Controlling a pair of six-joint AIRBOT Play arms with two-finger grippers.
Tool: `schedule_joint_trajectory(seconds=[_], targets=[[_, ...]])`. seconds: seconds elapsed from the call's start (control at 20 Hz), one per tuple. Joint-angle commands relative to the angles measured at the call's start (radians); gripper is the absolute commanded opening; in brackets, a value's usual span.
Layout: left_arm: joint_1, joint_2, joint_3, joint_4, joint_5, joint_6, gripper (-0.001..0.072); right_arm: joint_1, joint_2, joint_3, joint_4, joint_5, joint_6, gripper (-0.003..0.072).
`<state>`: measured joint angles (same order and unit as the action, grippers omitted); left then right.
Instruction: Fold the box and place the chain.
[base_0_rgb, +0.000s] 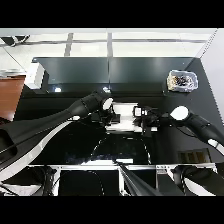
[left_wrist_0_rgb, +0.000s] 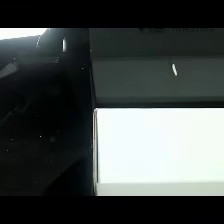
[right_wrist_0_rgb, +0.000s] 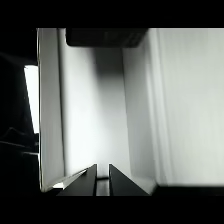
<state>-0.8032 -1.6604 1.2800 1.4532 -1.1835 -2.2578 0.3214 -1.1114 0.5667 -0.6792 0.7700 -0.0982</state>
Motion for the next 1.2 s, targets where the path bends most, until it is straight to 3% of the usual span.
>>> schedule_joint_trajectory(seconds=[0.0,0.05,0.1,0.15,0.65,0.8,0.95,1.0,1.15], targets=[[0.000,0.000,0.000,0.004,-0.003,0.002,0.0024,-0.064,0.088,0.001,-0.119,0.080,0.103,0.0086],[0.000,0.000,0.000,0.004,-0.003,0.002,0.0024,-0.083,0.093,0.001,-0.117,0.095,0.119,0.0199],[0.000,0.000,0.000,0.004,-0.003,0.002,0.0024,-0.091,0.092,-0.001,-0.118,0.087,0.137,0.0514],[0.000,0.000,0.000,0.004,-0.003,0.002,0.0025,-0.092,0.092,-0.003,-0.126,0.077,0.136,0.0598],[0.000,0.000,0.000,0.004,-0.003,0.003,0.0024,-0.089,0.029,-0.004,-0.148,0.005,0.055,0.0596],[0.000,0.000,0.000,0.004,-0.003,0.003,0.0024,-0.089,0.016,-0.004,-0.085,0.054,0.010,0.0594],[0.000,0.000,0.000,0.004,-0.003,0.003,0.0024,-0.088,-0.014,-0.004,0.003,0.083,-0.060,0.0293],[0.000,0.000,0.000,0.004,-0.003,0.003,0.0025,-0.082,-0.025,-0.004,0.030,0.079,-0.085,0.0238],[0.000,0.000,0.000,0.004,-0.003,0.003,0.0024,-0.020,-0.055,-0.004,0.061,0.074,-0.102,0.0235]])
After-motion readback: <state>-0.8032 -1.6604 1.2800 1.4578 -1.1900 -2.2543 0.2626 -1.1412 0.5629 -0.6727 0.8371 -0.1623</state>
